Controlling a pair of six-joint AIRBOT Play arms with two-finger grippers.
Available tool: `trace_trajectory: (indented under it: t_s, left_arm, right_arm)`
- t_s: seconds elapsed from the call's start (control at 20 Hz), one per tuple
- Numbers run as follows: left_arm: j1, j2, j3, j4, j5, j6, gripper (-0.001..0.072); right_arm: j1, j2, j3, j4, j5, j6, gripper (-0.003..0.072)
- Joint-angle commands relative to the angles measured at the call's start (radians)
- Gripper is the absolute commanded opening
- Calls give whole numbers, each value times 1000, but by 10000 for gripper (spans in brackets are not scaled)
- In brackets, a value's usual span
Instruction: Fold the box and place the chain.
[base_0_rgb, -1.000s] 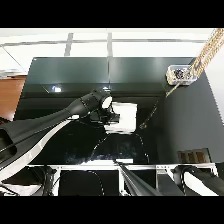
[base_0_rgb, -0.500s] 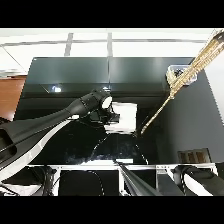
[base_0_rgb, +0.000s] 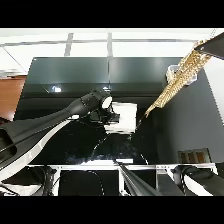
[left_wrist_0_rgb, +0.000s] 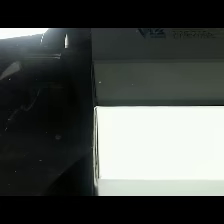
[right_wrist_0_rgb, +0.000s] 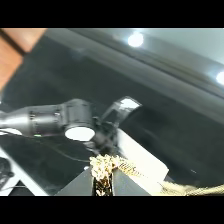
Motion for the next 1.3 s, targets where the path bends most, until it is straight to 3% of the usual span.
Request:
trace_trajectory:
  t_s: [0.0, 0.65, 1.0, 1.25]
  left_arm:
    - [0, 0, 1, 0, 0, 0, 29]
    - [0, 0, 1, 0, 0, 0, 29]
    - [0, 0, 1, 0, 0, 0, 29]
    - [0, 0, 1, 0, 0, 0, 28]
  right_arm:
    - [4, -19, -8, 102, -31, 3, 14]
    - [5, -34, -36, 146, -76, 3, 14]
    - [122, -102, -36, 130, -103, 1, 14]
    - [130, -125, -36, 116, -120, -6, 15]
